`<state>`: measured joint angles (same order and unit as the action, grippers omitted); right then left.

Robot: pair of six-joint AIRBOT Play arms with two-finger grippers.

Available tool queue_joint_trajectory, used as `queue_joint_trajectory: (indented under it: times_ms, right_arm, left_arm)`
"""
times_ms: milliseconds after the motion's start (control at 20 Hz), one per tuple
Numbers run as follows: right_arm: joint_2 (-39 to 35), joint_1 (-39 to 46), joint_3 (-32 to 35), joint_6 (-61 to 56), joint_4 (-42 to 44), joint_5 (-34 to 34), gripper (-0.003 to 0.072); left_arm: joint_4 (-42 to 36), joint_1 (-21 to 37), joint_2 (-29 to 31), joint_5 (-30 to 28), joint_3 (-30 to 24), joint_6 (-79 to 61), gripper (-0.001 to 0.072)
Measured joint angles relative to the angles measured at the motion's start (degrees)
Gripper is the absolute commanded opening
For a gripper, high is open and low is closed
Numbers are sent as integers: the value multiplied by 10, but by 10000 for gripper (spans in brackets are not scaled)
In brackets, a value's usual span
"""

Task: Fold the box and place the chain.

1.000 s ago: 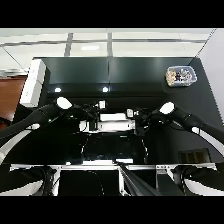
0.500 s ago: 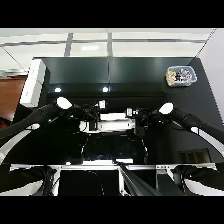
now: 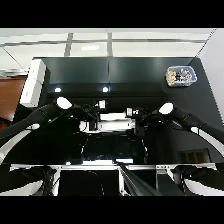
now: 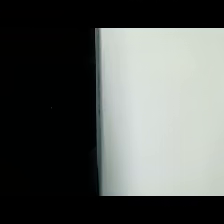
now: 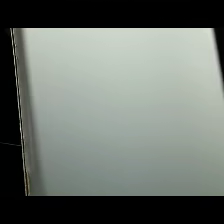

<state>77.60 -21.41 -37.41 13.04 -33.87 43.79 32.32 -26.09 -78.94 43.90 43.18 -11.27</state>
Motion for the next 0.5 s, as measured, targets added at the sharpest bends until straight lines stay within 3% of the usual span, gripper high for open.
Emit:
queue_joint_trajectory:
  times_ms: [450, 500]
  right_arm:
    - [1, -9, 0, -7, -15, -6, 657]
    - [1, -9, 0, -7, -15, -6, 506]
  left_arm:
    - [0, 0, 0, 0, 0, 0, 26]
    - [0, 0, 0, 0, 0, 0, 27]
